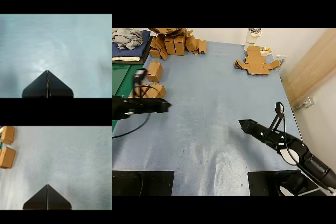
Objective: Fold the box.
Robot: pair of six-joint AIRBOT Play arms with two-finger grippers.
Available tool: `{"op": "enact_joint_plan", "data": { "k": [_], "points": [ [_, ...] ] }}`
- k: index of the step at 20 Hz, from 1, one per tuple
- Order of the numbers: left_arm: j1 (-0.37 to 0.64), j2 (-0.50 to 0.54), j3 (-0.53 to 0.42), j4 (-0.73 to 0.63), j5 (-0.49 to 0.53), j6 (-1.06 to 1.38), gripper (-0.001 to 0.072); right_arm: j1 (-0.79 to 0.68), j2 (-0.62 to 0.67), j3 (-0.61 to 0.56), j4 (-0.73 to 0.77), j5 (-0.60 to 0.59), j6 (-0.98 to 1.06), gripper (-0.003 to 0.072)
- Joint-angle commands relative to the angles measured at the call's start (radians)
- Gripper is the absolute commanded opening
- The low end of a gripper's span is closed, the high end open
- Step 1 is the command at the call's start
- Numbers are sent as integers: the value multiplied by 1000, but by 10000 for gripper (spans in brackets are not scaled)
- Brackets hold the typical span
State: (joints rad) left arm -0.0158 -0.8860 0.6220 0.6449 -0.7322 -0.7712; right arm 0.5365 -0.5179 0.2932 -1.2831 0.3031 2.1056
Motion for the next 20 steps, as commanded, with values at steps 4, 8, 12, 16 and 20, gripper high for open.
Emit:
{"op": "enact_joint_plan", "data": {
  "k": [4,8,12,16,20],
  "points": [
    [-334,-78,0,-90,31,-231,13,-186,-278,312,-14,263,-228,4],
    [-423,-143,3,-216,23,-174,13,-332,-496,545,155,413,-476,4],
    [-459,-212,43,-275,4,-125,13,-459,-695,714,473,552,-708,4],
    [-458,-267,108,-276,-49,-57,13,-577,-837,838,509,604,-719,4],
    [-458,-276,123,-278,36,-51,13,-728,-951,995,571,688,-731,4]
  ]
}}
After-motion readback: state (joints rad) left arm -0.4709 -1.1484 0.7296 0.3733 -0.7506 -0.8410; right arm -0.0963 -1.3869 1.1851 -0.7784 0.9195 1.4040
